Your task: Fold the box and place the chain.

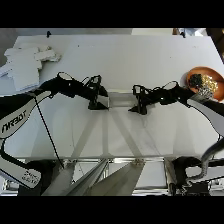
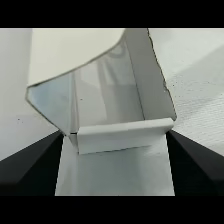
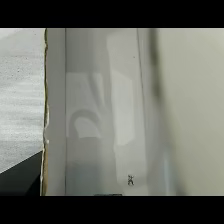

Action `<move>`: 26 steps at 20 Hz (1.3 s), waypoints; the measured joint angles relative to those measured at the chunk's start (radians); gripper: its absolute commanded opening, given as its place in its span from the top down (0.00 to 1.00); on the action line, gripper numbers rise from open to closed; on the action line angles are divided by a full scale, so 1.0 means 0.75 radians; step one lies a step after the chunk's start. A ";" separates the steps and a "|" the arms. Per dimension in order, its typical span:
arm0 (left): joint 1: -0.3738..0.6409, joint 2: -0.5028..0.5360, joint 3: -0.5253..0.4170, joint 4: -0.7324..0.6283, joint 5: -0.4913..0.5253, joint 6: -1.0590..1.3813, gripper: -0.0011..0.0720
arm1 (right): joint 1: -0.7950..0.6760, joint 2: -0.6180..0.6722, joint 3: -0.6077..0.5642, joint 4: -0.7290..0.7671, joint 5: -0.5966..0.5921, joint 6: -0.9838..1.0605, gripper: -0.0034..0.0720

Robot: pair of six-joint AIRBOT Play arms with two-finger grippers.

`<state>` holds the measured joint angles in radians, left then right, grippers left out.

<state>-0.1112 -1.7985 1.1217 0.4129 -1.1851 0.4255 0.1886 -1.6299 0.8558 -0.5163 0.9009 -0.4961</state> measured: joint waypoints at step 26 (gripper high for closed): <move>-0.003 -0.001 0.000 -0.010 -0.107 -0.084 0.03 | 0.000 0.000 0.000 -0.005 -0.001 -0.005 0.42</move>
<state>-0.1135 -1.7992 1.1217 0.4057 -1.2655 0.3626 0.1886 -1.6299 0.8558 -0.5198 0.9005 -0.4995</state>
